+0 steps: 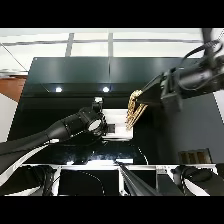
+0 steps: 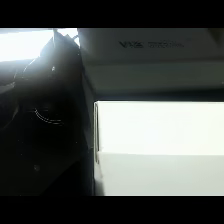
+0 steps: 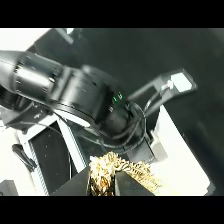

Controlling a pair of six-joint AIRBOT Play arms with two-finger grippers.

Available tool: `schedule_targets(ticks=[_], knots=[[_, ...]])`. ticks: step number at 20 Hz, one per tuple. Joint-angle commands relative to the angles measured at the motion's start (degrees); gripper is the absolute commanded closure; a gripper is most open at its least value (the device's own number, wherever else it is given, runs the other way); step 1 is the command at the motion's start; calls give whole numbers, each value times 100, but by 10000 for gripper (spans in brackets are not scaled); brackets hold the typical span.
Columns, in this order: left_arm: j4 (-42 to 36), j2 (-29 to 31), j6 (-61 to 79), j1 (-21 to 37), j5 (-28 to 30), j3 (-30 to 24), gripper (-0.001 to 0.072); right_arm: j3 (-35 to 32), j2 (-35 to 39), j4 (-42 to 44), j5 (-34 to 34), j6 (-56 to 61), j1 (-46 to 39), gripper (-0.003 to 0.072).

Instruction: Fold the box and place the chain.

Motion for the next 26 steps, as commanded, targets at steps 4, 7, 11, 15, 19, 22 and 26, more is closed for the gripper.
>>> schedule_targets(ticks=[4, 7, 11, 15, 19, 22, 26], knots=[[-15, 0, 0, 2, 2, 2, 682, -1244, -221, 92, -522, -4, 129, 663], [-15, 0, 0, 2, 0, 2, 682, -1681, -398, 90, -852, -2, 350, 663], [-17, 0, 0, 2, -2, 2, 681, -2004, -643, -315, -1246, 55, 448, 662], [-17, 0, 0, 2, 0, 2, 682, -2004, -678, -654, -1250, 221, 455, 644], [-17, 0, 0, 4, -2, 2, 682, -2000, -680, -688, -1204, 216, 455, 252], [-15, 0, -2, 4, 0, 13, 683, -1974, -638, -686, -850, 216, -107, 253], [87, 0, -133, 57, -50, 98, 684, -1976, -424, -824, -319, 208, -1416, 253]])
